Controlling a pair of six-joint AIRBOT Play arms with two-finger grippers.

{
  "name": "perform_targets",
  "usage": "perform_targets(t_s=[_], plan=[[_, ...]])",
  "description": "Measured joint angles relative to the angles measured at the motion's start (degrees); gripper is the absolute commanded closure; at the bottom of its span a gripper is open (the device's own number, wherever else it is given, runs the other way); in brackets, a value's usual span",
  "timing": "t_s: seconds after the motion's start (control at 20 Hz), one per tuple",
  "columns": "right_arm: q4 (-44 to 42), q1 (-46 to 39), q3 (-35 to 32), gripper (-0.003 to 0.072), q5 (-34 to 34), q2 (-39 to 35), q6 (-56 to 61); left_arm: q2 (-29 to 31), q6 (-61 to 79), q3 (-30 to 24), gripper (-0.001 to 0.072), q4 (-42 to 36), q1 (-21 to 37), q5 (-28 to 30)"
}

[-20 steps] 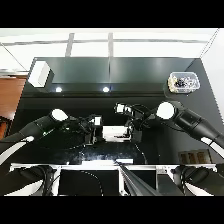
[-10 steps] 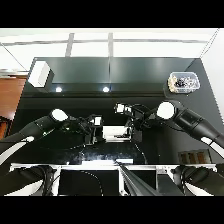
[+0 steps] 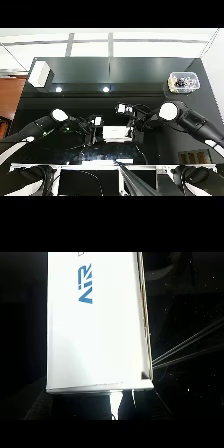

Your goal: Fold the box and place the chain.

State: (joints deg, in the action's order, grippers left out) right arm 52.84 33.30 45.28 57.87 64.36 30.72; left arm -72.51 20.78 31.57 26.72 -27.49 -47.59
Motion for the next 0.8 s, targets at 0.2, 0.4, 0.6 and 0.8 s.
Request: perform_targets(t_s=[0.2,0.4,0.6,0.8], plan=[[-0.3,0.0,0.0,0.0313,0.0,-0.5,0.3,0.0,-0.1,0.0,0.0241,0.0,0.0,0.0],[-0.3,0.0,0.0,0.0314,0.1,-0.6,0.4,0.0,0.0,0.0,0.0242,0.0,0.0,0.0],[0.2,0.0,0.0,0.0315,-0.2,-0.6,0.4,0.0,0.0,0.0,0.0241,0.0,0.0,0.0],[0.8,0.0,0.0,0.0387,-1.1,-0.6,0.4,0.0,0.0,0.0,0.0241,-0.1,0.0,0.1]])
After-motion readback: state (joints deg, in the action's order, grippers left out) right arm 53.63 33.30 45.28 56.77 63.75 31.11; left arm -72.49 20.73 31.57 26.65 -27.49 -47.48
